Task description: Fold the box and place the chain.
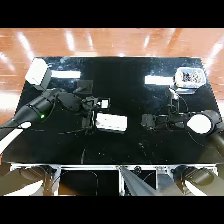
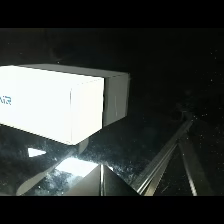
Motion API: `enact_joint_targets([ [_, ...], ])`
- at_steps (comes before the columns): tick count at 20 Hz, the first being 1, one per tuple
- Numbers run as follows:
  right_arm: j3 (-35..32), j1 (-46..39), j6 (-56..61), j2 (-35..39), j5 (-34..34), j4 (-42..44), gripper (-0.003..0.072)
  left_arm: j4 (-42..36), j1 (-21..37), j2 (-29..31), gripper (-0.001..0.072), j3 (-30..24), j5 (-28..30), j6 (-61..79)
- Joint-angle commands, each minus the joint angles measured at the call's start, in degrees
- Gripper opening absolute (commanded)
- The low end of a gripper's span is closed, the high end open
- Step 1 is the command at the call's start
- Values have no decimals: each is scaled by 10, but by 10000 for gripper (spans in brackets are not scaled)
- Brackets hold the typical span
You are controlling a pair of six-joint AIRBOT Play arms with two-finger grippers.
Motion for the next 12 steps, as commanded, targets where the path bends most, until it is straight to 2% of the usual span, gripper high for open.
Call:
enact_joint_targets([
  [1,0,0,0,0,0,-2,28,0,-1,-2,608,0,5,0],
  [12,0,0,0,0,0,-2,28,0,-1,-11,608,0,3,0],
])
